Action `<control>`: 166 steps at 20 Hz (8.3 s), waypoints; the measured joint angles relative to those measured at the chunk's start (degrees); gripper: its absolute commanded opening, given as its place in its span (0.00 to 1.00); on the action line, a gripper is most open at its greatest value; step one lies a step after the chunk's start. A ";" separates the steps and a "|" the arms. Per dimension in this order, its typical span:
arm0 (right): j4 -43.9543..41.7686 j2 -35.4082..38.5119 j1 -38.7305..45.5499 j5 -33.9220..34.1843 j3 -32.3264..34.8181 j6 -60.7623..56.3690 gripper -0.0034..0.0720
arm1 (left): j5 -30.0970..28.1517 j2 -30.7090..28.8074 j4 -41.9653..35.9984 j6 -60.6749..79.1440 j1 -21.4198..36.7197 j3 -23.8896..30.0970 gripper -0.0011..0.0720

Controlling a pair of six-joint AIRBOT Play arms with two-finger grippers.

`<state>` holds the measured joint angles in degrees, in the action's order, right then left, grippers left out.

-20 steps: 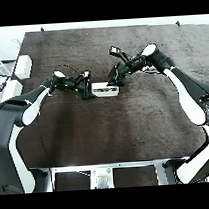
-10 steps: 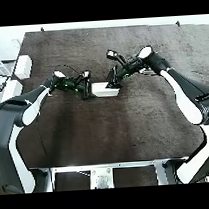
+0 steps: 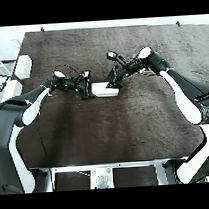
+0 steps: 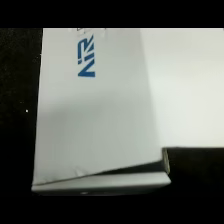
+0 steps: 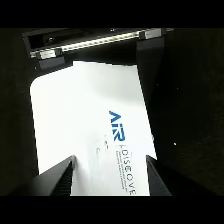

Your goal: Fold the box and place the chain.

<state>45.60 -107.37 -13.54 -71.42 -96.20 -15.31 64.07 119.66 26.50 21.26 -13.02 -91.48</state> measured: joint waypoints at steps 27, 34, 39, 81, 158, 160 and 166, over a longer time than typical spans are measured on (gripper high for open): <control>-4.22 2.01 0.90 2.64 5.05 4.98 0.61 | 0.02 0.00 0.00 0.00 0.00 0.00 0.59; -4.66 4.37 0.90 1.81 8.48 5.44 0.59 | 0.02 0.00 0.00 0.00 0.00 0.00 0.59; -6.62 4.76 0.81 5.35 11.02 8.72 0.60 | 0.02 0.00 -0.02 -0.02 0.00 0.00 0.59; -11.26 6.45 0.42 14.67 13.51 15.23 0.44 | -0.09 0.00 -0.02 0.00 -0.02 -0.02 0.59; -21.03 64.08 12.28 45.86 66.86 -1.51 0.07 | 0.00 0.02 -0.02 0.00 -0.02 0.02 0.51; -21.00 66.23 12.61 48.63 71.47 -1.53 0.07 | 0.00 0.00 -0.15 -0.39 0.00 0.00 0.04; -21.05 68.30 12.96 53.37 76.54 -1.55 0.07 | -0.59 -2.16 -1.29 -11.37 2.08 -3.10 0.03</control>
<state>24.56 -39.07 -0.58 -18.04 -19.66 -16.86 63.48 117.49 25.21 9.89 -10.94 -94.59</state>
